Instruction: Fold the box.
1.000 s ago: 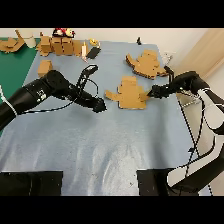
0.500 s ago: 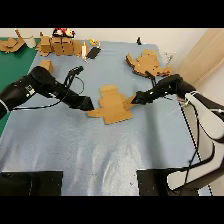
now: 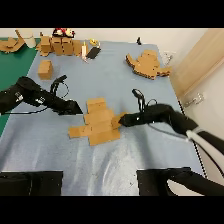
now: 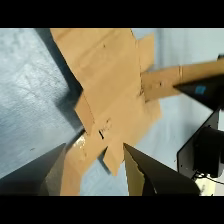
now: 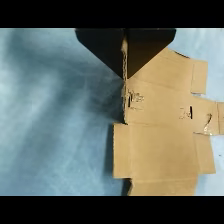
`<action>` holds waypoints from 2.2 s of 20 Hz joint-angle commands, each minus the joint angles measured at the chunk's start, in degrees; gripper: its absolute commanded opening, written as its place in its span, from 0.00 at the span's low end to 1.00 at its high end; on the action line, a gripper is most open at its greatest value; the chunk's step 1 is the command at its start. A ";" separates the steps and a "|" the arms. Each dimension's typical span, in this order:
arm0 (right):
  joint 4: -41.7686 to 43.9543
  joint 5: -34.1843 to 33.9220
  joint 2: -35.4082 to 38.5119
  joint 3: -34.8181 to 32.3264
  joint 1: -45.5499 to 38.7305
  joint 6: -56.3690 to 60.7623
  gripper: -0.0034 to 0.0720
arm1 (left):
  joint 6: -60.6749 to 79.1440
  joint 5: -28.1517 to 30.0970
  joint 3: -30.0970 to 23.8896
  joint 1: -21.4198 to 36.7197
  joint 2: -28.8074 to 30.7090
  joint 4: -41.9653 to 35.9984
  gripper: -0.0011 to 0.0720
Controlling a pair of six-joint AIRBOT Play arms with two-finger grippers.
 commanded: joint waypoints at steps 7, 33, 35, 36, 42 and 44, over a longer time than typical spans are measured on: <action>-0.79 17.14 14.34 -15.43 14.56 11.69 0.04 | 10.19 2.84 -4.00 2.21 -1.40 -8.37 0.79; -1.53 14.67 14.19 -15.52 15.61 12.59 0.05 | 30.42 -2.78 -1.38 -2.32 -16.09 -27.78 0.66; -1.66 14.12 14.19 -15.52 15.61 12.59 0.05 | 30.97 -4.04 -1.38 -2.21 -16.09 -27.78 0.58; -1.66 14.05 14.19 -15.52 15.61 12.59 0.05 | 31.21 -4.44 -1.38 -2.21 -16.09 -27.52 0.42; -1.66 14.12 14.19 -15.52 15.61 12.61 0.05 | 31.43 -6.51 -1.38 -2.25 -16.09 -23.65 0.42; -1.66 14.12 14.19 -15.52 15.50 12.61 0.05 | 31.47 -7.04 -1.38 -2.23 -16.09 -22.86 0.42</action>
